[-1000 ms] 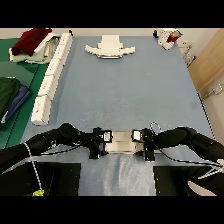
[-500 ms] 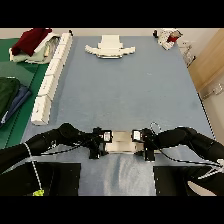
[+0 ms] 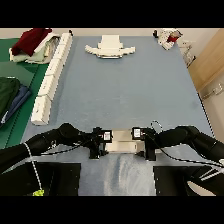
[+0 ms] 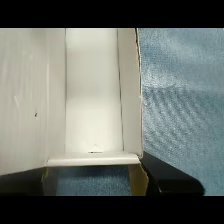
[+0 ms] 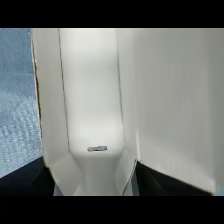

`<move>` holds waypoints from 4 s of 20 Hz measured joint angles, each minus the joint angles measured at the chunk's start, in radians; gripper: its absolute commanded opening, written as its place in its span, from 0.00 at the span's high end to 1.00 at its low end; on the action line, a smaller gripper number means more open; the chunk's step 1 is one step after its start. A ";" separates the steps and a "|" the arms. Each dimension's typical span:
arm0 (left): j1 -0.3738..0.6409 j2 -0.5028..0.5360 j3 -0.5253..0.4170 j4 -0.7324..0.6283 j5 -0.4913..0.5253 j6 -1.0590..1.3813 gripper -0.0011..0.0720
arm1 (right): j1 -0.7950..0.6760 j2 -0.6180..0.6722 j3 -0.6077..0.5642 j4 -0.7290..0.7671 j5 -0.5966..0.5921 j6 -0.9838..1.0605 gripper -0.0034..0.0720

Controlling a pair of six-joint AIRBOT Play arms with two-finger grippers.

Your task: Fold the box.

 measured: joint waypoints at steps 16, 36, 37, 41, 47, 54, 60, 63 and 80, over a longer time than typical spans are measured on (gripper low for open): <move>0.000 0.000 0.000 0.000 -0.003 0.002 0.29 | 0.083 0.110 0.170 0.047 -0.060 1.456 0.47; 0.000 0.000 0.000 0.000 -0.002 -0.001 0.29 | 0.114 -0.362 0.298 0.039 0.189 1.467 0.47; 0.001 0.000 0.000 0.000 -0.002 0.000 0.29 | 0.115 -0.357 0.298 0.035 0.189 1.468 0.47; 0.000 0.000 0.000 0.003 -0.008 0.006 0.29 | 0.110 -0.272 0.296 -0.033 0.179 1.466 0.47; 0.001 0.000 0.000 0.000 -0.003 0.003 0.29 | 0.079 0.002 0.296 -0.272 0.008 1.381 0.47; 0.001 0.000 0.000 0.000 -0.003 0.002 0.29 | 0.077 0.125 0.202 -0.320 -0.314 0.830 0.02; 0.001 0.000 0.000 0.000 -0.003 0.001 0.29 | 0.094 0.091 0.137 -0.327 -0.255 0.487 0.03; 0.001 0.000 0.000 0.000 -0.003 0.000 0.29 | 0.120 0.063 0.130 -0.327 -0.208 0.405 0.31; 0.001 0.000 0.000 0.001 -0.004 0.002 0.29 | 0.194 -0.014 0.128 -0.186 -0.028 0.288 0.17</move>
